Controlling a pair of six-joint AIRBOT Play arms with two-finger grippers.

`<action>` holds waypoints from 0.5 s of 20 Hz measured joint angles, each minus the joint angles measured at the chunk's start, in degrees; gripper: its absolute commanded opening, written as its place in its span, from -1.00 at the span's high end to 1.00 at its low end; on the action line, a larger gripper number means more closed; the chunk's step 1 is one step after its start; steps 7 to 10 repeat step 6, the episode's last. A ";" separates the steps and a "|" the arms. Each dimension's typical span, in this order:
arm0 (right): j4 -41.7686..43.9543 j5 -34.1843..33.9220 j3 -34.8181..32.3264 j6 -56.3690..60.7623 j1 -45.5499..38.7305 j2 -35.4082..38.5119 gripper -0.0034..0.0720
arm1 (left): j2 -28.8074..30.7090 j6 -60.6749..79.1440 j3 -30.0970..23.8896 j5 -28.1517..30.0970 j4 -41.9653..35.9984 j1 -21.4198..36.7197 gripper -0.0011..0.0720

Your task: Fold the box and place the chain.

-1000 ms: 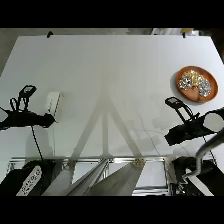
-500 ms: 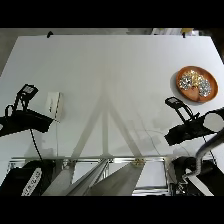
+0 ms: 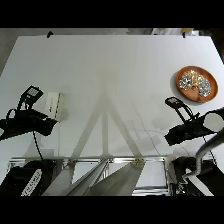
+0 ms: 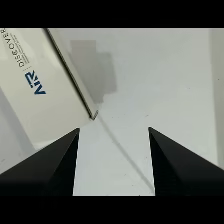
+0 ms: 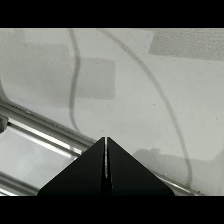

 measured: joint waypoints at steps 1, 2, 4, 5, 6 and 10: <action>0.00 0.00 0.00 0.00 0.00 0.00 0.86 | 0.00 0.00 0.00 -0.02 -0.37 -0.15 -0.27; 0.02 0.00 0.00 0.00 -0.02 0.00 0.86 | 0.02 0.00 0.00 -0.02 -0.76 -0.26 -0.27; 0.00 0.00 0.00 0.00 0.00 0.00 0.86 | 0.02 0.00 0.00 0.00 -1.25 -0.37 -0.27; 0.00 0.00 0.00 0.00 -0.02 0.00 0.86 | 0.02 0.00 0.00 0.04 -1.40 -0.44 -0.27; 0.02 0.00 0.00 0.02 -0.02 0.00 0.86 | 0.02 0.00 0.00 0.13 -1.53 -0.46 -0.27; 0.02 0.00 0.00 0.02 -0.02 0.00 0.86 | 0.02 0.00 0.00 0.13 -1.53 -0.46 -0.27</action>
